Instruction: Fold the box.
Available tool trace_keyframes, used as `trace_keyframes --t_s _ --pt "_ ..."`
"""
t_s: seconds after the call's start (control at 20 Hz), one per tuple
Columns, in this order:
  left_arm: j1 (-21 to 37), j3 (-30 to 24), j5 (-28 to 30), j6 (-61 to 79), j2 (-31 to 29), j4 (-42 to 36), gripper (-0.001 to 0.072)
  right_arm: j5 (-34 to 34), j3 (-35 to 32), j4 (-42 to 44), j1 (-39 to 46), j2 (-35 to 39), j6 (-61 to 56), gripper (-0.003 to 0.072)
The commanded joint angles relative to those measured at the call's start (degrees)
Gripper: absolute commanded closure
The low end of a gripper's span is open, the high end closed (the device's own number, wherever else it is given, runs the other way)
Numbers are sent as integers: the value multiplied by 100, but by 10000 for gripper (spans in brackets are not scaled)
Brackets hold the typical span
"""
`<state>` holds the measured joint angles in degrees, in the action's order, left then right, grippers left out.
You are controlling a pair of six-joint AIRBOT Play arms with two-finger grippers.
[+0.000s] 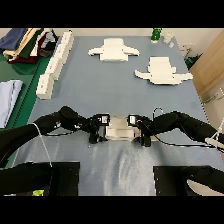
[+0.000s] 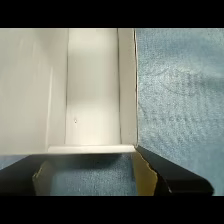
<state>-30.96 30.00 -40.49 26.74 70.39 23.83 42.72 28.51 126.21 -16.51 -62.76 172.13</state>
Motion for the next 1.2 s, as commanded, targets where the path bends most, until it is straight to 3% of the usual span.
trace_keyframes --t_s 0.0,0.35,0.5,0.85,1.15 --pt "-184 9 118 -129 13 101 13 0 -2 2 -2 -2 0 293" --pt "-229 7 247 -739 -4 103 14 0 -2 2 -2 -2 0 293" --pt "-229 7 162 -866 -15 140 63 0 -2 2 -2 -2 0 293" --pt "-278 7 -48 -837 -15 254 62 0 -2 2 -2 -2 0 293" --pt "-396 7 260 -1137 -15 297 61 -2 -2 2 -2 -2 0 293"
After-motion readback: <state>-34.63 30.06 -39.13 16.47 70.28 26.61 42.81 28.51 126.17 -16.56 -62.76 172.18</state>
